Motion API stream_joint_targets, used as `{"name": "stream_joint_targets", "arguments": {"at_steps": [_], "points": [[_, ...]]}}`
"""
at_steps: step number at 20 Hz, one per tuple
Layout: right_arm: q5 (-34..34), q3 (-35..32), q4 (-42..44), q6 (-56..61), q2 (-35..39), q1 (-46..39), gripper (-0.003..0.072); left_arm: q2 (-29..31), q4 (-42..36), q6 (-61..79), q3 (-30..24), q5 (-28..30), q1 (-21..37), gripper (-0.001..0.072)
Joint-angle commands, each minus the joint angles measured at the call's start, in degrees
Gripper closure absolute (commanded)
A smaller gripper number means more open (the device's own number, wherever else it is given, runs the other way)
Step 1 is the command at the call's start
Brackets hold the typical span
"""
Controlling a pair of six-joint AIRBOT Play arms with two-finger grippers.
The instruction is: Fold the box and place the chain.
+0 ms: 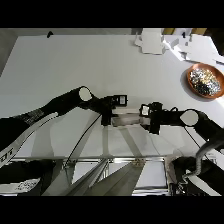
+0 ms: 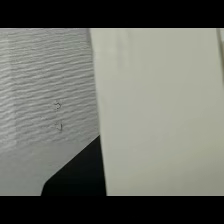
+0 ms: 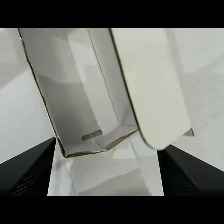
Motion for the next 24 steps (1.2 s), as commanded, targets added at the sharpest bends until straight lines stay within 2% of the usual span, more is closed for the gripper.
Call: {"name": "stream_joint_targets", "arguments": {"at_steps": [1, 5, 8, 16, 24], "points": [[1.66, 0.04, 6.84, -10.34, -2.75, -3.37, 0.0003, 0.04, 0.07, 0.04, 0.07, -0.07, -0.02, 0.0696], [3.10, 0.04, 16.26, -22.16, -7.72, -3.78, 0.0002, 0.07, 0.07, 0.07, 0.07, -0.07, -0.02, 0.0696], [2.97, 0.04, 17.77, -26.36, -10.69, -3.78, 0.0002, 0.04, 0.07, 0.07, 0.07, -0.07, -0.02, 0.0696], [4.81, 0.02, 17.73, -25.59, -15.19, -3.78, 0.0005, 0.04, 0.07, 0.07, 0.07, -0.07, -0.02, 0.0696], [4.61, -0.04, 20.63, -25.62, -15.63, -3.80, 0.0039, 0.04, 0.07, 0.04, 0.07, -0.07, -0.02, 0.0696]]}}
